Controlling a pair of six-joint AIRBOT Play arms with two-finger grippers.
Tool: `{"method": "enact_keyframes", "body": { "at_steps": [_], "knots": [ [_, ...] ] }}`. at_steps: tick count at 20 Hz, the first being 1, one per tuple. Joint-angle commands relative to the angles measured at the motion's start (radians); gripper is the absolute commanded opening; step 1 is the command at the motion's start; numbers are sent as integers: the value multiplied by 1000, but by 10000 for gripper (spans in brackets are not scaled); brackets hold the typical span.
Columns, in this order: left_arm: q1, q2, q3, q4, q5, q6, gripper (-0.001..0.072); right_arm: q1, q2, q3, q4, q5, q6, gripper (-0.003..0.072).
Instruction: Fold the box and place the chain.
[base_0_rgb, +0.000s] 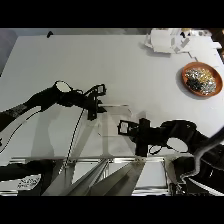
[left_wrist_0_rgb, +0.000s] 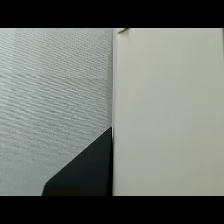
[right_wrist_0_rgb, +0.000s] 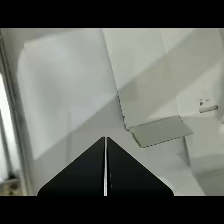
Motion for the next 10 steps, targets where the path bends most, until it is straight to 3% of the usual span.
{"method": "enact_keyframes", "body": {
  "at_steps": [1, 2, 4, 7, 10],
  "knots": [
    [0, 0, 0, 0, 0, 0, 10, 19, -56, -61, -90, -158, -172, 23],
    [0, 0, 0, 0, 0, 0, 10, 19, -56, -89, -105, -233, -172, 164],
    [0, 0, 0, 0, 0, 0, 10, 23, -56, -129, -114, -370, -173, 659],
    [0, 0, 0, 0, 0, 0, 10, 40, -56, -163, -125, -525, -224, 670],
    [0, 0, 0, 0, 0, 0, 10, 39, -89, -166, -128, -533, -224, 670]
  ]
}}
